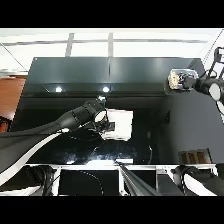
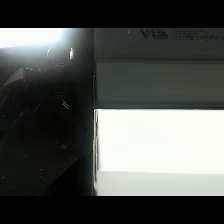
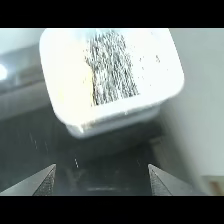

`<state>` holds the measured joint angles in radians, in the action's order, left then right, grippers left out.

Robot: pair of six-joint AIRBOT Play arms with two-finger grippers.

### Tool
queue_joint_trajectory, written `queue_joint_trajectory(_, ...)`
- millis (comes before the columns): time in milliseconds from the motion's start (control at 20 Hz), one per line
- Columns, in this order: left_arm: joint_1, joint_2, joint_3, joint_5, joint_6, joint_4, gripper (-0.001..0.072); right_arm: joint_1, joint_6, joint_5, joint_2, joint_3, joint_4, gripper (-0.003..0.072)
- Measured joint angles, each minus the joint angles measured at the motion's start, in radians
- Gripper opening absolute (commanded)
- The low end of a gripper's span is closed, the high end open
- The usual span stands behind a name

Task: Fold the box and place the chain.

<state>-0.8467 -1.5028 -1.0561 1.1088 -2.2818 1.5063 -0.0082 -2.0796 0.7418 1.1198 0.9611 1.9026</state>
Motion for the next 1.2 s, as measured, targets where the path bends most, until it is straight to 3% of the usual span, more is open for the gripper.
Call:
queue_joint_trajectory(250, 0.000, 0.000, 0.000, 0.000, 0.000, 0.000, 0.0030, -0.085, 0.001, 0.016, 0.297, 0.294, -0.237, 0.0720)
queue_joint_trajectory(350, 0.000, 0.000, 0.000, 0.000, 0.000, 0.000, 0.0029, -0.107, -0.017, 0.107, 0.417, 0.432, -0.312, 0.0720)
queue_joint_trajectory(400, 0.000, 0.000, 0.000, 0.000, 0.000, 0.000, 0.0029, -0.116, -0.039, 0.160, 0.466, 0.494, -0.336, 0.0674)
queue_joint_trajectory(500, 0.000, 0.000, 0.000, 0.000, 0.000, 0.000, 0.0029, -0.132, -0.089, 0.254, 0.551, 0.599, -0.365, 0.0662)
queue_joint_trajectory(550, 0.000, 0.000, 0.000, 0.001, 0.000, 0.000, 0.0029, -0.140, -0.116, 0.280, 0.583, 0.640, -0.378, 0.0611)
queue_joint_trajectory(750, 0.000, 0.000, 0.000, 0.001, 0.000, 0.000, 0.0030, -0.173, -0.200, 0.326, 0.665, 0.715, -0.467, 0.0581)
queue_joint_trajectory(1200, 0.000, 0.000, 0.000, 0.001, 0.000, 0.000, 0.0029, -0.195, -0.240, 0.315, 0.747, 0.742, -0.586, 0.0581)
